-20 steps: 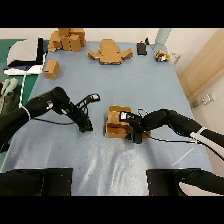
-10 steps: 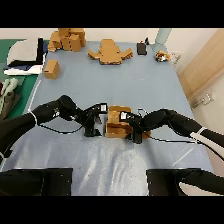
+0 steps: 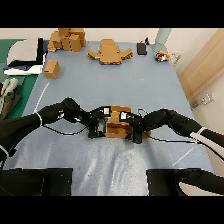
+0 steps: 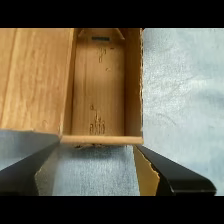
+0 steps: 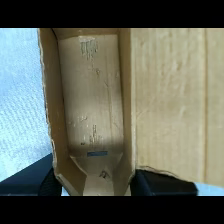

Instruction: Fold the box.

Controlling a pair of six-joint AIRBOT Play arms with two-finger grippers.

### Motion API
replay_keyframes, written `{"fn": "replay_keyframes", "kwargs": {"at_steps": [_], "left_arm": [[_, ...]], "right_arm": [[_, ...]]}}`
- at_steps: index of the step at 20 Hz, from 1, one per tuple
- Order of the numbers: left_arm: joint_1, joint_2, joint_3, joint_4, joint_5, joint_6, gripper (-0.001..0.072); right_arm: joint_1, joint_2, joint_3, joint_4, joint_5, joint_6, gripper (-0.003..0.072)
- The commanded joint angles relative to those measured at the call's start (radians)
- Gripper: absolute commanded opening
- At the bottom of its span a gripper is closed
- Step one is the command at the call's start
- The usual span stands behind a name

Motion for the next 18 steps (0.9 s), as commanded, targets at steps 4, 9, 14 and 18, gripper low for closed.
{"fn": "replay_keyframes", "kwargs": {"at_steps": [4, 9, 14, 18], "left_arm": [[-0.015, -0.021, 0.0, -0.042, 0.004, 0.035, 0.0684], [-0.031, -0.034, 0.0, -0.072, 0.005, 0.058, 0.0682], [-0.041, -0.037, 0.0, -0.072, 0.019, 0.057, 0.0681], [-0.041, -0.037, 0.0, -0.067, 0.019, 0.056, 0.0679]], "right_arm": [[-0.001, 0.0, 0.0, 0.0, 0.0, 0.0, 0.051], [-0.001, 0.0, 0.0, 0.0, 0.0, 0.0, 0.0511], [-0.001, 0.0, 0.0, 0.0, 0.0, 0.0, 0.051], [-0.001, 0.0, 0.0, 0.0, 0.0, 0.0, 0.051]]}}
